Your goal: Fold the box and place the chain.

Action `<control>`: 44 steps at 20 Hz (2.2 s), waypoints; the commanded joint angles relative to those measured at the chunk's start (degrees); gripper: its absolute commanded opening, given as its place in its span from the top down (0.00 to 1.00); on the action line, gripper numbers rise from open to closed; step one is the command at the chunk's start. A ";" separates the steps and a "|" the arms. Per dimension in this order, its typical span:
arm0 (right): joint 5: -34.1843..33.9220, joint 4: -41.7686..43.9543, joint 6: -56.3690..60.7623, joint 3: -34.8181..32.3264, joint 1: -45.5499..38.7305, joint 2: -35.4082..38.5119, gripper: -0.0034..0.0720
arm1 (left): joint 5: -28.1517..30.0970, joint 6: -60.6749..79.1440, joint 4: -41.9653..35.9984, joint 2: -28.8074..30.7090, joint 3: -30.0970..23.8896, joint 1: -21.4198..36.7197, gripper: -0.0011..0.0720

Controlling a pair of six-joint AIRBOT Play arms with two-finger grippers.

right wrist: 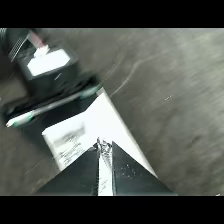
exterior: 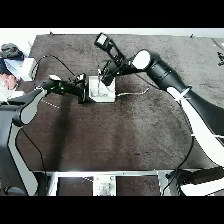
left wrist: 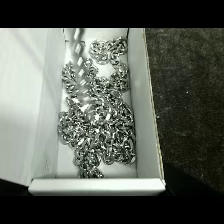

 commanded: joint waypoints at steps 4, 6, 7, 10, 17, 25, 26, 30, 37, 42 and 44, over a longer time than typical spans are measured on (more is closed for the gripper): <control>5.75 -8.87 7.34 0.00 -3.39 -1.81 0.51 | 0.00 0.00 0.00 0.00 0.02 0.00 0.35; 11.30 -9.27 9.77 -0.02 -7.93 -1.84 0.51 | 0.00 0.02 0.00 0.00 0.02 0.00 0.35; 13.68 -9.25 11.02 -0.02 -10.49 -1.86 0.51 | 0.00 0.02 0.00 0.00 0.02 0.00 0.35; 17.42 -9.25 21.38 -1.16 -18.53 -1.88 0.51 | 0.00 0.00 0.00 0.00 0.02 0.00 0.35; 11.80 -3.91 32.70 -14.91 -31.71 -1.88 0.51 | 0.02 0.00 0.00 0.00 0.02 0.00 0.35; 0.57 -9.14 42.91 -16.31 -27.74 -5.20 0.51 | 0.00 0.00 0.00 0.00 0.02 0.00 0.35; 0.61 -10.54 43.25 -15.72 -27.02 -5.88 0.51 | 0.00 0.02 0.00 0.00 0.02 0.00 0.35; 1.27 -16.28 47.93 -13.07 -24.70 -8.41 0.51 | 0.00 0.00 0.00 0.00 0.02 0.00 0.35; -0.11 -17.79 50.27 -13.07 -24.37 -9.01 0.83 | 0.00 0.00 -0.02 0.00 0.02 0.00 0.35; -1.36 -17.16 48.46 -13.05 -22.77 -6.54 0.93 | -0.02 0.02 -0.02 0.00 0.02 0.00 0.35; -1.36 -16.26 46.58 -13.07 -20.87 -2.91 0.93 | 0.00 0.02 -0.02 0.00 0.02 0.00 0.35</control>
